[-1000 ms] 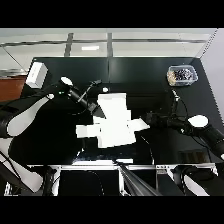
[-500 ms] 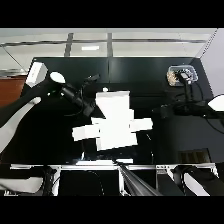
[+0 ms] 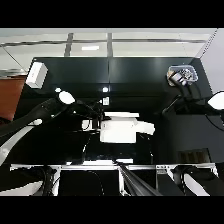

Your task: Fold the box and place the chain.

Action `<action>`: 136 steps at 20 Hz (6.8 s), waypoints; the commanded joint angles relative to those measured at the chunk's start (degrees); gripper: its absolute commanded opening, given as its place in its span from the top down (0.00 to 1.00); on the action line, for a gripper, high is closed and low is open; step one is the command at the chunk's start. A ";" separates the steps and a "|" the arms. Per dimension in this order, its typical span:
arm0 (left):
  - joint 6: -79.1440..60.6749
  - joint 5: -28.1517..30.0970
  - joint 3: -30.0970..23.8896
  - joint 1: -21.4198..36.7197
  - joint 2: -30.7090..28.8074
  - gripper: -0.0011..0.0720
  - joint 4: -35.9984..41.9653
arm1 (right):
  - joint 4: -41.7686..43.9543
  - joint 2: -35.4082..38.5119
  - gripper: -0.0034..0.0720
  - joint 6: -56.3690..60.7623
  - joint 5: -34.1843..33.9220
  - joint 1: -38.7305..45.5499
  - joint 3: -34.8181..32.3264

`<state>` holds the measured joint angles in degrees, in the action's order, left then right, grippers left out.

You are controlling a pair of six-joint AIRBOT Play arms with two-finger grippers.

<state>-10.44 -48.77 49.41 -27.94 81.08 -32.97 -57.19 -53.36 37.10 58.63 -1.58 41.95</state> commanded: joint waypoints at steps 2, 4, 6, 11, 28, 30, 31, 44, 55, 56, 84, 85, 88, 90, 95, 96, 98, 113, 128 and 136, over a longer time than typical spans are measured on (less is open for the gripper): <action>-2.60 4.83 1.46 -0.17 4.70 0.95 0.22 | -1.92 -0.11 0.01 -10.01 -0.72 -6.29 -3.67; -0.37 4.66 1.44 -0.13 5.20 0.95 0.20 | -1.79 -0.11 0.01 -12.79 0.13 -8.28 -5.44; 1.81 4.92 1.44 -0.11 5.29 0.95 -0.44 | -1.79 -0.11 0.01 -15.82 2.23 -10.71 -7.21; 1.81 5.07 1.44 -0.11 5.35 0.95 -4.50 | -1.31 -0.13 0.01 -18.75 -4.22 -19.02 -11.58; 1.86 4.79 1.44 -0.22 5.35 0.95 -5.53 | 1.68 -6.14 0.01 -26.93 -22.47 -31.65 -14.99; 1.86 4.81 1.44 -0.22 5.35 0.95 -5.53 | 1.66 -6.97 0.01 -27.34 -22.69 -31.65 -14.99; 1.84 4.83 1.44 -0.22 5.35 0.95 -5.55 | 1.66 -7.30 0.01 -27.34 -23.19 -31.65 -14.99; 1.84 4.92 1.44 -0.22 5.35 0.95 -5.55 | 3.52 -0.39 0.01 -23.87 -26.23 -24.09 -11.32; 1.86 4.90 1.44 -0.22 5.35 0.95 -5.55 | 28.33 -9.14 0.01 -47.04 -20.17 -18.86 -11.19; 1.84 4.90 1.44 -0.22 5.35 0.95 -5.55 | 32.41 -10.01 0.01 -51.10 -18.27 -17.25 -11.19; 1.84 4.85 1.44 -0.24 5.35 0.95 -5.55 | 23.89 -22.62 0.01 -52.92 -14.32 -16.44 -6.60; 1.84 4.87 1.44 -0.24 5.35 0.95 -5.55 | 22.62 -22.80 0.01 -52.19 -14.71 -17.09 -6.49; 1.86 4.85 1.44 -0.24 5.35 0.95 -5.53 | 21.70 -23.17 0.01 -50.10 -16.06 -17.81 -6.14; 1.86 4.83 1.44 -0.24 5.35 0.95 -5.53 | 21.75 -23.19 0.01 -49.72 -16.46 -17.81 -6.12; 1.86 4.85 1.44 -0.24 5.35 0.95 -5.55 | 21.62 -23.21 0.24 -49.72 -16.44 -17.81 -6.12; 1.86 4.85 1.44 -0.24 5.35 0.95 -5.55 | 21.62 -23.21 0.24 -49.72 -16.44 -17.81 -6.12; 1.86 4.87 1.44 -0.22 5.35 0.95 -5.55 | 21.62 -23.21 0.25 -49.72 -16.50 -17.84 -6.12; 27.80 0.44 1.46 4.94 -8.22 0.21 -22.95 | 21.57 -23.19 0.64 -49.72 -16.44 -17.94 -6.12; 42.53 -8.22 -3.13 6.56 -3.37 0.95 19.37 | 21.57 -23.21 0.64 -49.75 -16.44 -17.94 -6.12; 41.66 1.22 -3.13 8.81 3.56 0.95 15.65 | 21.57 -23.21 0.64 -49.72 -16.44 -17.94 -6.12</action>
<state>31.55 -50.19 46.33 -19.51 82.17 -16.40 -35.64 -76.53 -12.64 42.17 -19.53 35.81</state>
